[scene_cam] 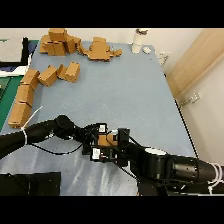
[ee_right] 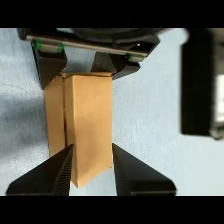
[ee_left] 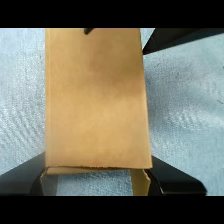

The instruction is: Fold the box.

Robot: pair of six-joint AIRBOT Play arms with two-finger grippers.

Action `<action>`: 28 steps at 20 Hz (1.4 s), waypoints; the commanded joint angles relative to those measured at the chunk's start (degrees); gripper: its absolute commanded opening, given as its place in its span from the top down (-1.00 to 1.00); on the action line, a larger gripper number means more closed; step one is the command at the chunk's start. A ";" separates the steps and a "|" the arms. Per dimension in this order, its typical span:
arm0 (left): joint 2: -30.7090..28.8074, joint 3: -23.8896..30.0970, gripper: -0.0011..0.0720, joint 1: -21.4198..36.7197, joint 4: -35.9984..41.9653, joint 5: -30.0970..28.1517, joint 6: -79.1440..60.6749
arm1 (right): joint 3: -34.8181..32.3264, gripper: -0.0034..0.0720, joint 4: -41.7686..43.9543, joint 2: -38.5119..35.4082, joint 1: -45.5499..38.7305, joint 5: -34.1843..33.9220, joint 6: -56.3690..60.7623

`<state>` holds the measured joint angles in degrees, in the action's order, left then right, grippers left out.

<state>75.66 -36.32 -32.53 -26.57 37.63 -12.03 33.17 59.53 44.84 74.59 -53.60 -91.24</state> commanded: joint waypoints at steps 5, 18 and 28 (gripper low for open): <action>0.00 -0.04 -0.47 0.00 0.00 -0.11 0.00 | 2.21 0.42 21.90 -10.08 -0.35 -7.10 29.42; 0.00 -0.04 -0.47 0.00 0.00 -0.11 0.00 | -16.33 0.89 -0.85 -10.64 -7.89 35.17 98.92; 0.00 -0.04 -0.47 0.00 0.00 -0.09 0.00 | -16.35 0.89 -0.81 -7.04 -8.11 33.46 98.90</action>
